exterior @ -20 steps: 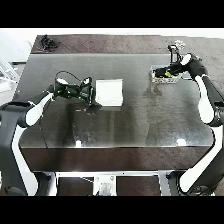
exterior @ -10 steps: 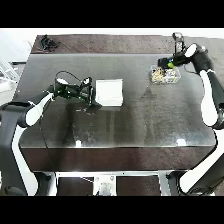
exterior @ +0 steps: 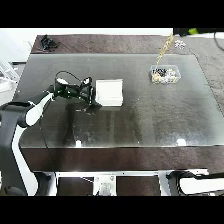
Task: Fold the box and place the chain.
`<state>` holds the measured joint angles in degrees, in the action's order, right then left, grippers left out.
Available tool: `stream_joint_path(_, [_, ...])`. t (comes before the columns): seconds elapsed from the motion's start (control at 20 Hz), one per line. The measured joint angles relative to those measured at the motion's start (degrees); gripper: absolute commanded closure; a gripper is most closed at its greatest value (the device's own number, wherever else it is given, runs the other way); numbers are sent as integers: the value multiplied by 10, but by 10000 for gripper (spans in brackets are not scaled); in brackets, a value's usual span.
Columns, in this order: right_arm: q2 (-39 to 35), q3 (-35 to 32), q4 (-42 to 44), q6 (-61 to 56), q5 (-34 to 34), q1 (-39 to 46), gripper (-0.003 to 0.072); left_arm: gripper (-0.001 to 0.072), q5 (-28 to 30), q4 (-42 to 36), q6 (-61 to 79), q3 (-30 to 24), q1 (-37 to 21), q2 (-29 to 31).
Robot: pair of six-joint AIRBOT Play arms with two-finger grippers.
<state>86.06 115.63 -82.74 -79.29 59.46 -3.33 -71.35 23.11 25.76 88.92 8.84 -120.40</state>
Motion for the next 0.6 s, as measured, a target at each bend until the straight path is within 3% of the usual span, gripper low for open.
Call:
stream_joint_path(0.25, [-70, 0, -4, 24, -1, -80, 679, 671, 0, 0, 0, 0, 0, 0])
stream_joint_path(0.6, [-92, -5, -4, 53, 51, -207, 679, 671, 0, 0, 0, 0, 0, 0])
